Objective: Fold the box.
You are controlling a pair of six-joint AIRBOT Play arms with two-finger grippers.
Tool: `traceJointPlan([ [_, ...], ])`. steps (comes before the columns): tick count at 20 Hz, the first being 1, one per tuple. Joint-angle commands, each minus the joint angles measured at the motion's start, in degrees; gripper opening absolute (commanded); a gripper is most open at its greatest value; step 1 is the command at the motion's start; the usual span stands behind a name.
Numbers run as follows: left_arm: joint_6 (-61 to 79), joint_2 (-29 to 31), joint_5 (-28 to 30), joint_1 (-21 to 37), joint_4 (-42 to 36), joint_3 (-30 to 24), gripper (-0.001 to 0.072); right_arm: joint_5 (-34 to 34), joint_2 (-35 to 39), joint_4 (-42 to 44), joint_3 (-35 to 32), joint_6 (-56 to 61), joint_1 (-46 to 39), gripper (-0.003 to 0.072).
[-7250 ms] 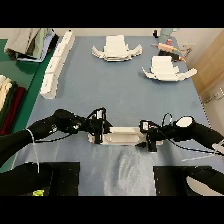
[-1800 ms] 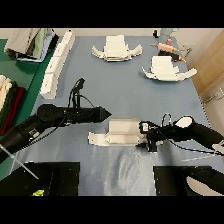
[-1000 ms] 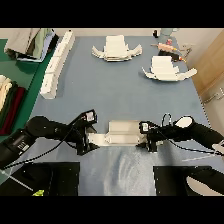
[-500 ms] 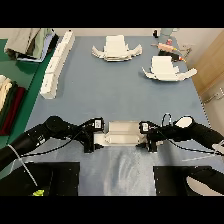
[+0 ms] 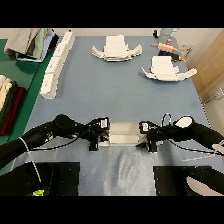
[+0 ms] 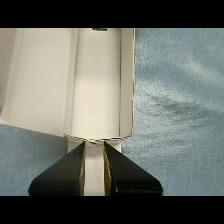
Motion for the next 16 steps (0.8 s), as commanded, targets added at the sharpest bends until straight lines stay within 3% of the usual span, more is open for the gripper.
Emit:
traceJointPlan([
  [1,0.1,-1.1,0.2,-1.3,-1.2,0.6,0.0154,0.0,0.0,0.0,0.0,0.0,0.0,0.0510],
  [7,0.4,-2.4,1.7,-2.5,-6.1,0.7,0.0159,0.0,0.0,0.0,0.0,0.0,0.0,0.0510],
  [8,0.4,-2.5,1.7,-2.5,-6.1,0.7,0.0201,0.0,0.0,0.0,0.0,0.0,0.0,0.0510],
  [10,0.1,-2.5,1.6,-2.5,-6.8,0.7,0.0670,0.0,0.0,0.0,0.0,0.0,0.0,0.0510],
  [16,-0.1,-2.5,1.7,-2.5,-7.1,0.6,0.0681,0.0,0.0,0.0,0.0,0.0,0.0,0.0510],
])
